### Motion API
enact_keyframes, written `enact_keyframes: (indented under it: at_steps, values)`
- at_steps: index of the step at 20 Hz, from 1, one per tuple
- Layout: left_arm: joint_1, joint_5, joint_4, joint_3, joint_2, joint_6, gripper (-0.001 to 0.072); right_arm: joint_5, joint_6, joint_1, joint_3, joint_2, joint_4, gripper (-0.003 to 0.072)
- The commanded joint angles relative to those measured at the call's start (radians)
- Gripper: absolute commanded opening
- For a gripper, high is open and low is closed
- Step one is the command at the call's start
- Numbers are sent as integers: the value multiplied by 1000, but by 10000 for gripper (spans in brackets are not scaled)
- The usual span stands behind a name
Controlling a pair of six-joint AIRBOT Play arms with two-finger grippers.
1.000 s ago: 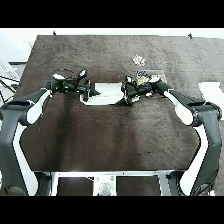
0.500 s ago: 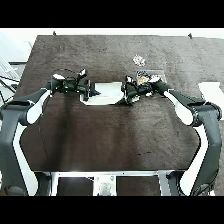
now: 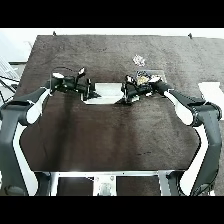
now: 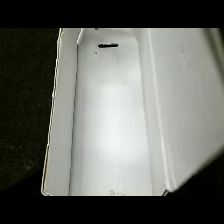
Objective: Fold the box and place the chain.
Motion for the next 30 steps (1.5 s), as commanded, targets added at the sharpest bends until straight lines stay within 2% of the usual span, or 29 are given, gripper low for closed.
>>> enact_keyframes:
  at_steps: [1, 5, 6, 7, 8, 9, 10, 13, 17, 20, 28, 30]
  values:
    - [39, -164, -2, 49, 2, -10, 417, 2, 1, 1, -1, 0, -1, 588]
    - [136, -317, -24, 127, 2, -55, 417, 2, 1, 1, -1, 0, -1, 589]
    - [154, -355, -71, 139, 2, -55, 415, 2, 1, 1, -1, 0, -1, 588]
    - [164, -391, -126, 148, 2, -56, 381, 2, 1, 1, -1, 0, -1, 588]
    - [165, -428, -150, 150, 9, -47, 123, 2, 1, 1, -1, 0, -1, 588]
    - [164, -449, -145, 149, 23, -33, 45, 2, 1, 1, -1, 0, -1, 588]
    - [159, -457, -132, 149, 33, -35, 18, 2, 1, 1, -1, 0, -1, 588]
    - [134, -439, -102, 146, 61, -37, 15, 2, 1, 1, -1, 0, -1, 588]
    - [55, -395, 30, 146, 85, -53, 12, 2, 1, 1, -1, 0, -1, 588]
    - [-11, -308, 116, 133, 99, -71, 12, 2, 1, 1, -1, 0, -1, 588]
    - [-93, 30, 145, 103, 99, -123, 12, 2, 1, 1, -1, 0, -1, 588]
    - [-108, 53, 149, 102, 106, -135, 12, 2, 1, 1, -1, 0, -1, 589]
